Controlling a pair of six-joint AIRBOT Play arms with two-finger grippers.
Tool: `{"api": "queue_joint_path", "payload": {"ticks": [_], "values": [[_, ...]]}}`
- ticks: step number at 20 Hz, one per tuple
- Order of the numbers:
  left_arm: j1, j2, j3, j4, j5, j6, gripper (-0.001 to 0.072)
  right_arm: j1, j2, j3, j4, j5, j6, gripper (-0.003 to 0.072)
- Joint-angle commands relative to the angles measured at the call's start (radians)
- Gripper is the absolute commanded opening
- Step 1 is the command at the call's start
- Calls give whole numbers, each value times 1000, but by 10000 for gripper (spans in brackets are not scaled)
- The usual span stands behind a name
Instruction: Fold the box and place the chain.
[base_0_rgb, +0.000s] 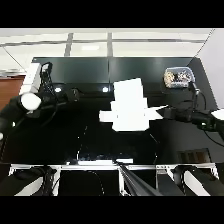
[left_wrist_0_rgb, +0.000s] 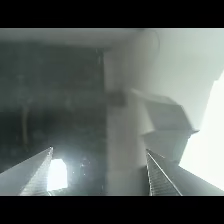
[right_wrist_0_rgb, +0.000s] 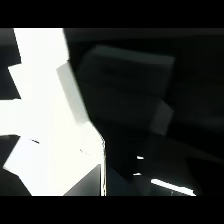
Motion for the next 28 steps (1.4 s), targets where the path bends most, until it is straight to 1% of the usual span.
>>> {"api": "queue_joint_path", "payload": {"ticks": [1,2,3,5,6,7,10,12,13,14,15,16,17,18,19,22,26,27,28], "values": [[151,-201,159,-443,-435,373,704,159,16,-31,0,-86,17,27],[164,-261,182,-549,-527,460,704,195,16,-31,0,-94,17,27],[158,-311,190,-593,-544,500,704,224,16,-31,0,-110,18,27],[105,-395,203,-555,-487,539,704,256,16,-31,0,-149,31,26],[76,-443,228,-554,-499,576,704,257,16,-31,0,-158,41,27],[47,-484,257,-556,-530,609,704,257,16,-31,-1,-156,41,27],[-30,-598,351,-544,-701,713,704,257,16,-31,-1,-154,42,27],[-61,-646,397,-515,-763,763,703,257,16,-31,-4,-154,42,27],[-72,-663,418,-502,-789,788,695,257,16,-31,-4,-153,42,27],[-84,-673,436,-487,-808,843,642,257,16,-31,-6,-141,42,27],[-94,-673,445,-467,-815,929,548,257,16,-31,-21,-126,42,27],[-101,-673,453,-457,-814,961,477,257,16,-31,-43,-114,45,27],[-101,-673,460,-454,-802,971,475,257,16,-31,-64,-105,51,27],[-100,-674,467,-454,-800,982,439,257,16,-31,-82,-105,65,26],[-96,-674,471,-452,-801,982,366,257,16,-31,-86,-103,69,26],[-93,-674,475,-451,-818,981,356,257,16,-31,-85,-103,70,27],[-129,-676,475,-444,-828,977,358,257,16,-31,-85,-105,74,27],[-136,-676,475,-425,-819,962,364,257,16,-31,-85,-106,79,27],[-142,-676,475,-391,-807,934,406,257,16,-31,-85,-107,81,27]]}}
